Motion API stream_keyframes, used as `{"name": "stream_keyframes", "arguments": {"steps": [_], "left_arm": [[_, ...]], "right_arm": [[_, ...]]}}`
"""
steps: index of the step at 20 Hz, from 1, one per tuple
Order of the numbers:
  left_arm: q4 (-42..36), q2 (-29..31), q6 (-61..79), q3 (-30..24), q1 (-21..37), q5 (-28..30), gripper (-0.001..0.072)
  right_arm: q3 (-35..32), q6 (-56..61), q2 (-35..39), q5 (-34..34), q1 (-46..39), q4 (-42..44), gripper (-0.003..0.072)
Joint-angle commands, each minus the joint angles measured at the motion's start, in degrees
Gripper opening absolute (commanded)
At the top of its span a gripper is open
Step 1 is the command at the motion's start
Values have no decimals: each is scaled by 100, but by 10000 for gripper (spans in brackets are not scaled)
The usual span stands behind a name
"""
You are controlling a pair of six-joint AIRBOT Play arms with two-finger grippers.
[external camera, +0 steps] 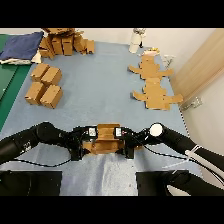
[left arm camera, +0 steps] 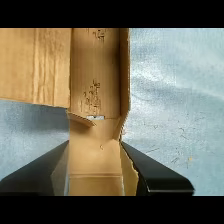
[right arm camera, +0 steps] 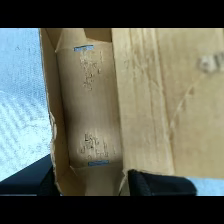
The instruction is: Fold the box.
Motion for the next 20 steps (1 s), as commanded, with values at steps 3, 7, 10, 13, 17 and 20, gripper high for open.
{"name": "stream_keyframes", "arguments": {"steps": [3, 7, 10, 13, 17, 20], "left_arm": [[-166, -20, -2, 2, -7, 20, 460], [-166, -57, -4, 0, -4, 57, 460], [-260, -168, -4, 15, -7, 175, 458], [-341, -197, -4, 66, -7, 170, 292], [-595, -254, -2, 74, -39, 175, 292], [-592, -365, -4, 107, -278, 236, 291]], "right_arm": [[0, 0, 0, 0, 2, 0, 499], [0, 0, 0, 0, 2, 0, 499], [0, 2, 0, 0, 2, 0, 499], [0, 2, 0, 0, 2, 0, 499], [0, 0, 0, 0, 2, 0, 499], [0, 2, 0, 0, 2, 0, 499]]}}
